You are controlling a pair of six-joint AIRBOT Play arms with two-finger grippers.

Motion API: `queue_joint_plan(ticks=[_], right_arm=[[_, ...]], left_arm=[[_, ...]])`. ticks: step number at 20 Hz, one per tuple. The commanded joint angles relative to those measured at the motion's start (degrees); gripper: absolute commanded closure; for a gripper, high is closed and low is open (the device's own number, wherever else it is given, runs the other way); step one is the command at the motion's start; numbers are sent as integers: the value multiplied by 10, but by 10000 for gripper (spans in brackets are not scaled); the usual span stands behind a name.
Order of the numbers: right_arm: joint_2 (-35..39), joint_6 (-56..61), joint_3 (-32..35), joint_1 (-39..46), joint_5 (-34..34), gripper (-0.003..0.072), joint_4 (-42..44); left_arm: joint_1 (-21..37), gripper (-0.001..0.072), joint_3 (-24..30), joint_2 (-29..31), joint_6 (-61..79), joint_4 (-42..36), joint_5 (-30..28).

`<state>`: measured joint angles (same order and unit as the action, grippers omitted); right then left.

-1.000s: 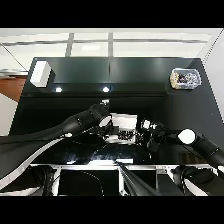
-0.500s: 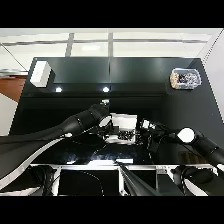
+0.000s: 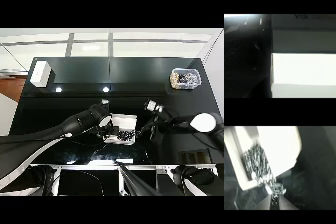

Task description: Fold the box and place the chain.

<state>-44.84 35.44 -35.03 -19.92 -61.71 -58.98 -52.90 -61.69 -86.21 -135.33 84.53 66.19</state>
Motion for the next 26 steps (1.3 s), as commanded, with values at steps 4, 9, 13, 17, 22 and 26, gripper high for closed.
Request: queue_joint_plan(ticks=[4, 9, 13, 17, 22, 26], right_arm=[[59, 108, -194, 0, -106, 638, 12], [34, 112, -185, -20, -109, 639, 82], [-7, 112, -111, -42, -68, 639, 92], [-17, 113, -79, -41, -51, 60, 65], [-17, 112, -79, 52, -72, 93, -39], [-21, 13, 5, 76, 3, 93, -28]], left_arm=[[0, 678, 0, 0, 0, 1, -2], [0, 678, 0, 0, 0, 0, -10], [0, 678, 0, 0, 0, 0, -10], [0, 678, 0, 0, 0, 0, -10], [0, 678, 0, 0, 0, 0, -10], [0, 678, 0, 0, 0, 0, -10]])
